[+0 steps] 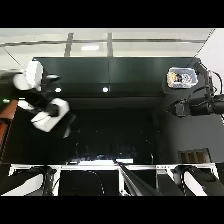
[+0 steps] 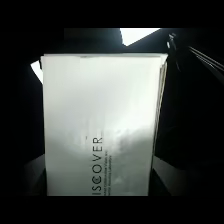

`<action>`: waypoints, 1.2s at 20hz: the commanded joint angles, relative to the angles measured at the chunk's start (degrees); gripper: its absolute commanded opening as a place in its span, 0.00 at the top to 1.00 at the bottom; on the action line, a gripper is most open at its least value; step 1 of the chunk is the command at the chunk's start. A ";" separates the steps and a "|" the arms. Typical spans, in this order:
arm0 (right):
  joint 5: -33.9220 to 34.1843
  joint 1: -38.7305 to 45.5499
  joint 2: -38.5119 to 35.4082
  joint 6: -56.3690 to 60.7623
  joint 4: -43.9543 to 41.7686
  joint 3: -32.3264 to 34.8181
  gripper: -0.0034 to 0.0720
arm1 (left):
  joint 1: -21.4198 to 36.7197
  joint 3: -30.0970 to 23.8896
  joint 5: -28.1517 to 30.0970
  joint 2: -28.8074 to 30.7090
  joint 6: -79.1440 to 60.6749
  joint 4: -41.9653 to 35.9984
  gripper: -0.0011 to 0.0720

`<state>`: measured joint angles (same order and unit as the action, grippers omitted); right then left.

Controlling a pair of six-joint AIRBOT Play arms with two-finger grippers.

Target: Fold the box and place the chain.

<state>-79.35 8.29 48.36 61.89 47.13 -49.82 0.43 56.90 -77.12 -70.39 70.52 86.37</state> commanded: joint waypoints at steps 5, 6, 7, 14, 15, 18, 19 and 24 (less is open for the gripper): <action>0.39 0.04 -0.04 -0.02 -0.11 -0.04 0.93 | 36.17 -0.04 -1.77 1.40 2.45 1.22 0.42; 0.85 0.04 -0.04 -0.02 -0.13 -0.04 0.93 | 38.64 -0.15 0.28 1.40 0.72 1.14 0.42; 1.57 0.04 -0.04 0.00 -0.13 -0.02 0.93 | 40.68 -0.66 2.64 1.40 -2.36 0.63 0.42; 4.15 0.04 0.00 1.97 -0.79 -0.02 0.93 | 40.06 -5.25 22.64 0.83 -25.62 -10.43 0.42; 4.15 0.04 0.00 1.97 -1.55 -0.02 0.93 | 39.78 -5.35 23.37 -0.02 -26.03 -10.43 0.42; 4.33 0.04 0.00 1.99 -2.80 -0.02 0.93 | 37.94 -5.53 22.12 -2.47 -28.00 -10.80 0.42; 4.42 0.04 0.00 2.01 -2.78 -0.02 0.93 | 37.22 -5.53 22.32 -2.93 -27.89 -10.99 0.42; 4.44 0.04 0.00 2.40 -2.75 -0.02 0.93 | 35.52 -5.53 23.23 -3.28 -26.91 -14.29 0.40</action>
<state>-74.98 8.29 48.34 64.14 44.62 -49.82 36.73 51.46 -54.78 -73.28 43.46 73.97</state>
